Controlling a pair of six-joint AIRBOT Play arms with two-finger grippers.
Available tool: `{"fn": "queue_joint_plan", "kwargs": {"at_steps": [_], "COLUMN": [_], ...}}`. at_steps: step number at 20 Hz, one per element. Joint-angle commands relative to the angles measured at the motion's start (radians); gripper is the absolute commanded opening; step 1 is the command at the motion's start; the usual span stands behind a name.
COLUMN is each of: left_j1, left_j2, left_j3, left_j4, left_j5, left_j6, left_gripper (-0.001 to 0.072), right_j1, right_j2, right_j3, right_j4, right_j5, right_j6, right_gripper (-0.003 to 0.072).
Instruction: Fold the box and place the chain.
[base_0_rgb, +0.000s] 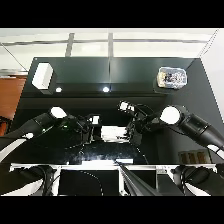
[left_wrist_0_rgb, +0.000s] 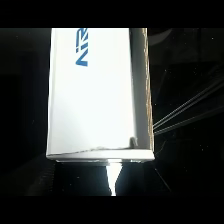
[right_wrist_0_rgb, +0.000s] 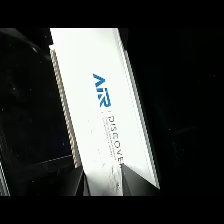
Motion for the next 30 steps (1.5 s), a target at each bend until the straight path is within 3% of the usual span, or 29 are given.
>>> {"fn": "queue_joint_plan", "kwargs": {"at_steps": [1, 11, 12, 30], "left_j1": [0.000, 0.000, 0.000, 0.000], "left_j2": [-0.001, -0.001, -0.001, -0.001], "left_j3": [0.001, 0.001, 0.001, 0.001], "left_j4": [0.000, 0.000, 0.000, 0.000], "left_j5": [0.001, 0.001, 0.002, 0.001], "left_j6": [-0.001, -0.001, -0.001, -0.001], "left_gripper": [0.0455, 0.0455, 0.0455, 0.0455], "right_j1": [0.001, 0.001, 0.001, 0.001], "right_j2": [0.000, 0.000, 0.000, -0.010], "right_j3": [0.000, 0.000, 0.000, -0.002], "right_j4": [-0.003, -0.011, -0.011, -0.013], "right_j5": [0.015, 0.031, 0.031, 0.030], "right_j6": [0.002, 0.002, 0.002, 0.002], "right_gripper": [0.0243, 0.0246, 0.0284, 0.0284]}}
